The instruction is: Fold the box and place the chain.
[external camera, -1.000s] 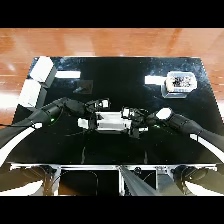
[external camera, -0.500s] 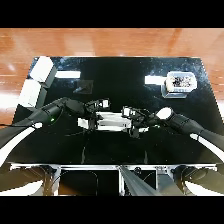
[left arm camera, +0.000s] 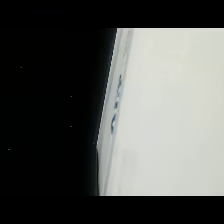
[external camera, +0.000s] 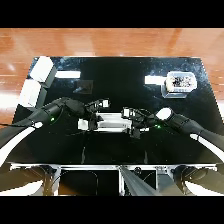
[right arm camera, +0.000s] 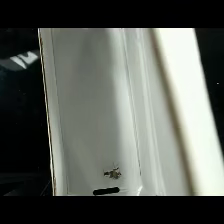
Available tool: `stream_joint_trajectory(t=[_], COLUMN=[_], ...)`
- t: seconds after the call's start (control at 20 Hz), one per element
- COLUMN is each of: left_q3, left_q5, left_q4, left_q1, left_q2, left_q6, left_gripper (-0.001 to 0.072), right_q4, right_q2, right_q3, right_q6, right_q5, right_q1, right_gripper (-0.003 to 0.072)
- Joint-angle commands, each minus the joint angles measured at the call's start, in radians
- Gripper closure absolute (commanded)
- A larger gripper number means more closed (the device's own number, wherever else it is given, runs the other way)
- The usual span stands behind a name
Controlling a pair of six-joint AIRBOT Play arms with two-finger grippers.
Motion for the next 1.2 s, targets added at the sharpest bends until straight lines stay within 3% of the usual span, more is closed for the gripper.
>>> stream_joint_trajectory(t=[0.0,0.1,0.3,0.4,0.7,0.85,0.95,1.0,1.05,1.1,1.15], left_q3=[0.0,0.0,0.001,0.006,0.011,0.011,0.011,0.011,0.011,0.011,0.011], left_q5=[0.024,0.026,0.024,0.026,0.027,0.07,0.15,0.199,0.246,0.303,0.362], left_q4=[0.0,0.001,0.012,0.056,0.12,0.27,0.305,0.304,0.304,0.304,0.306], left_q1=[0.0,0.0,0.0,0.0,0.005,0.028,0.06,0.075,0.085,0.093,0.095], left_q2=[0.001,0.002,0.016,0.033,0.152,0.22,0.257,0.274,0.286,0.295,0.301], left_q6=[-0.042,-0.045,-0.097,-0.147,-0.227,-0.366,-0.432,-0.467,-0.497,-0.514,-0.512], left_gripper=[0.0643,0.0432,0.0135,0.0103,0.0104,0.0105,0.0113,0.0173,0.0316,0.0575,0.0686], right_q4=[0.002,0.001,0.001,0.001,0.0,0.0,0.001,0.001,0.001,0.001,0.001], right_q2=[0.0,0.0,0.0,0.0,0.0,0.0,0.0,0.0,0.0,0.0,0.0], right_q3=[0.0,0.0,0.0,0.0,0.0,0.0,0.0,0.0,0.0,0.0,0.0], right_q6=[0.002,0.002,0.002,0.002,0.002,0.002,0.002,0.002,0.002,0.002,0.002], right_q5=[-0.002,-0.003,-0.004,-0.003,-0.01,-0.01,-0.01,-0.01,-0.01,-0.01,-0.01], right_q1=[0.001,0.001,0.001,0.001,0.001,0.001,0.001,0.001,0.001,0.001,0.001], right_gripper=[0.013,0.0131,0.0131,0.0131,0.0131,0.0131,0.0131,0.0131,0.013,0.0131,0.0131])
